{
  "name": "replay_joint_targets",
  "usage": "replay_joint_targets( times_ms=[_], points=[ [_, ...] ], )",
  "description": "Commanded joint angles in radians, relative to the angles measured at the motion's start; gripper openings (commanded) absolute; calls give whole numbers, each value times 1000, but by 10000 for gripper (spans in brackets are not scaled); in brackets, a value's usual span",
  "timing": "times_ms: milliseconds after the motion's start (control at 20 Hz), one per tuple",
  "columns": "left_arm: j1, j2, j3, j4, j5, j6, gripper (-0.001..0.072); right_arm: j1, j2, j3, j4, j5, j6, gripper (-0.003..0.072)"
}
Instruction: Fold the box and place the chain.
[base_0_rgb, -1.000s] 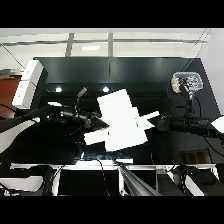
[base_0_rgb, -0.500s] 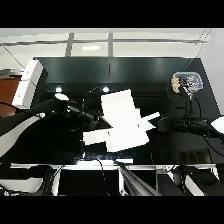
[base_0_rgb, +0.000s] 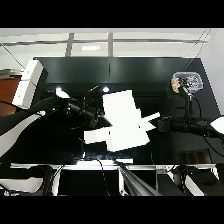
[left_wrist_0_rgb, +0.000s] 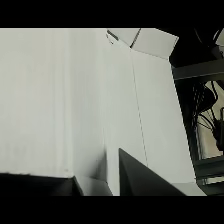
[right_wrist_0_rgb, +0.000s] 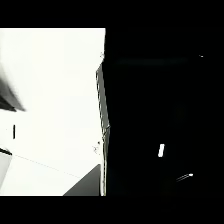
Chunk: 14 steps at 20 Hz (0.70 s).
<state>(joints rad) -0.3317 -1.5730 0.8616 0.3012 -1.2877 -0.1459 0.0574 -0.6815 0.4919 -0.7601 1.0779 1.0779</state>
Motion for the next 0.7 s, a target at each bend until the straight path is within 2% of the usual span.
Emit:
replay_joint_targets(
  times_ms=[0, 50, 100, 200, 250, 300, 350, 500, 650],
  points=[
    [1, -1, 2, 1, 20, 0, 150, 1, 0, 0, -4, 2, 1, 18],
    [-1, -1, 2, 1, 26, 0, 63, 1, 0, 0, -4, 3, 1, 18],
    [-1, -1, 2, 1, 29, 0, 27, 1, 0, 0, -4, 3, 0, 18],
    [0, -1, 2, 1, 29, 1, 26, 1, 0, 0, -4, 2, 3, 19],
    [1, -1, 2, 2, 31, 6, 26, 0, 0, 0, -4, -3, 13, 128],
    [2, -1, 2, 2, 29, 8, 26, -3, 0, 1, -12, -4, 21, 471],
    [2, -1, 3, 2, 26, 7, 26, -12, 0, 6, -43, 0, 39, 698],
    [0, 0, 20, 14, -56, 47, 22, -73, 0, 89, -207, 54, 43, 701],
    [-18, 27, 25, 66, -14, 66, 19, -140, 0, 230, -360, 90, 39, 701]
  ],
)
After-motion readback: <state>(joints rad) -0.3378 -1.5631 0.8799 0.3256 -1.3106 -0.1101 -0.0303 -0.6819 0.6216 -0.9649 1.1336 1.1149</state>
